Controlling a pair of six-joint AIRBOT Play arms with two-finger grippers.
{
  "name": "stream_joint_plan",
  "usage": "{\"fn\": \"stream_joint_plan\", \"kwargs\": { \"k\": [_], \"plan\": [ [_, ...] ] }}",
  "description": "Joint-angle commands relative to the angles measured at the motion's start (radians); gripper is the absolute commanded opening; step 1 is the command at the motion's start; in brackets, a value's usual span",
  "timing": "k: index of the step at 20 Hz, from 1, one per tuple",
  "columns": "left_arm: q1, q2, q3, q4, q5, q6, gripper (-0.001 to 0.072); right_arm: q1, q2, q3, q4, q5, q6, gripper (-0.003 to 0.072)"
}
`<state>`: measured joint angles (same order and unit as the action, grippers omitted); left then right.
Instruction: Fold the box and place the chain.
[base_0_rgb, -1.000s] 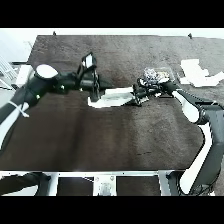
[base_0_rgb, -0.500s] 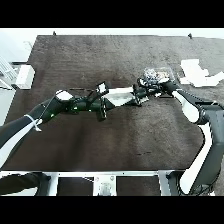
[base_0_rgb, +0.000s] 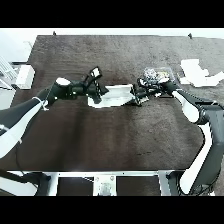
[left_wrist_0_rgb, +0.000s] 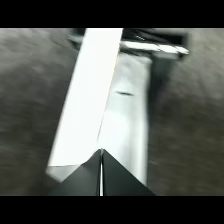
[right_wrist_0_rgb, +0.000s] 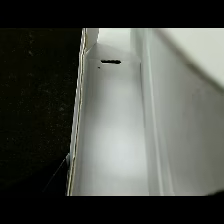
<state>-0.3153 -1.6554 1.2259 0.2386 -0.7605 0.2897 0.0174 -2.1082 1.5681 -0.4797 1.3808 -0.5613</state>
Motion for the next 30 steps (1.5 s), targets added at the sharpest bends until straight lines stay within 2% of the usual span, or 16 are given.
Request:
{"fn": "stream_joint_plan", "kwargs": {
  "k": [1,4,7,16,19,22,30],
  "plan": [
    [0.041,-0.071,0.119,0.01,-0.035,0.0,0.0018,0.0,0.0,0.0,0.0,0.0,0.0,0.055],
    [0.04,-0.122,0.186,0.014,-0.055,-0.006,0.0017,0.0,0.0,0.0,0.0,0.0,0.0,0.055],
    [0.039,-0.164,0.212,0.017,-0.066,-0.02,0.0018,0.0,0.0,0.0,0.0,0.0,0.0,0.055],
    [0.036,-0.225,0.211,0.03,-0.044,-0.056,0.0017,0.0,0.0,0.0,0.0,0.0,0.0,0.055],
    [0.014,-0.243,0.211,0.072,-0.038,-0.074,0.0018,0.0,0.0,0.0,0.0,0.0,0.0,0.055],
    [-0.005,-0.246,0.211,0.123,0.003,-0.098,0.0018,0.0,0.0,0.0,0.0,0.0,0.0,0.055],
    [-0.005,-0.246,0.211,0.123,-0.008,-0.102,0.0018,0.0,0.0,0.0,0.0,0.0,0.0,0.055]
  ]
}}
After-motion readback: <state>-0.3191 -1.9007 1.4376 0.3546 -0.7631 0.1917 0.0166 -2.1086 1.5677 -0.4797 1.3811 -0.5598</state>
